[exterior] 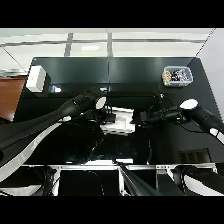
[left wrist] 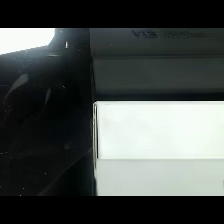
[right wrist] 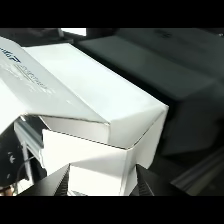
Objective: Fold the box and place the chain.
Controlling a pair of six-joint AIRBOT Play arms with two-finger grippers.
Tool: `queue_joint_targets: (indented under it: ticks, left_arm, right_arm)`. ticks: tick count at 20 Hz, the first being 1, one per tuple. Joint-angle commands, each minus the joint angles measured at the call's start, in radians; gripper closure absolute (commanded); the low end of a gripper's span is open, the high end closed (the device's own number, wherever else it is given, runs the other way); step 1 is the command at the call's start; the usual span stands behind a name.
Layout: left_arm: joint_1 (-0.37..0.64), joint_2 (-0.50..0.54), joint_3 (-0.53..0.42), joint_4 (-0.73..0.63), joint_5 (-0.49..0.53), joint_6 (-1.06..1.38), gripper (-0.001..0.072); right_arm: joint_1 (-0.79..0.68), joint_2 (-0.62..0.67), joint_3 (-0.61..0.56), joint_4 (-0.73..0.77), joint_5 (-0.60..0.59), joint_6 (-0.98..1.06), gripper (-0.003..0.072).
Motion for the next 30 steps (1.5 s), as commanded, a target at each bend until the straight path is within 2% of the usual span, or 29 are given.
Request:
queue_joint_targets:
  ticks: [1, 3, 5, 8, 10, 15, 21, 24, 30]
  left_arm:
    - [0.0, 0.0, 0.001, 0.0, 0.0, 0.0, 0.0684]
    - [0.0, 0.0, 0.001, 0.0, 0.001, 0.0, 0.0684]
    - [0.0, 0.0, 0.001, 0.0, 0.001, 0.0, 0.0684]
    - [0.0, 0.0, 0.001, 0.0, 0.001, 0.0, 0.0684]
    - [0.0, 0.0, 0.001, 0.0, 0.001, 0.0, 0.0684]
    - [0.0, 0.0, 0.001, 0.0, 0.004, 0.0, 0.0684]
    - [0.0, 0.0, 0.001, 0.001, 0.003, 0.0, 0.0684]
    - [0.0, 0.0, 0.001, 0.0, 0.003, 0.0, 0.0684]
    - [0.0, 0.0, 0.001, 0.001, 0.003, 0.0, 0.0684]
  right_arm:
    - [0.062, -0.001, 0.024, -0.024, -0.054, 0.075, 0.0281]
    - [0.101, -0.001, 0.05, -0.081, -0.069, 0.146, 0.0282]
    - [0.142, -0.001, 0.085, -0.182, -0.087, 0.236, 0.0352]
    - [0.208, -0.001, 0.135, -0.327, -0.127, 0.376, 0.0352]
    - [0.251, -0.003, 0.162, -0.415, -0.148, 0.466, 0.0388]
    - [0.346, -0.05, 0.225, -0.629, -0.163, 0.701, 0.0389]
    - [0.482, -0.145, 0.349, -0.875, -0.142, 0.976, 0.0389]
    - [0.54, -0.169, 0.399, -1.086, -0.06, 1.176, 0.0389]
    - [0.581, -0.205, 0.399, -1.086, -0.031, 1.3, 0.0389]
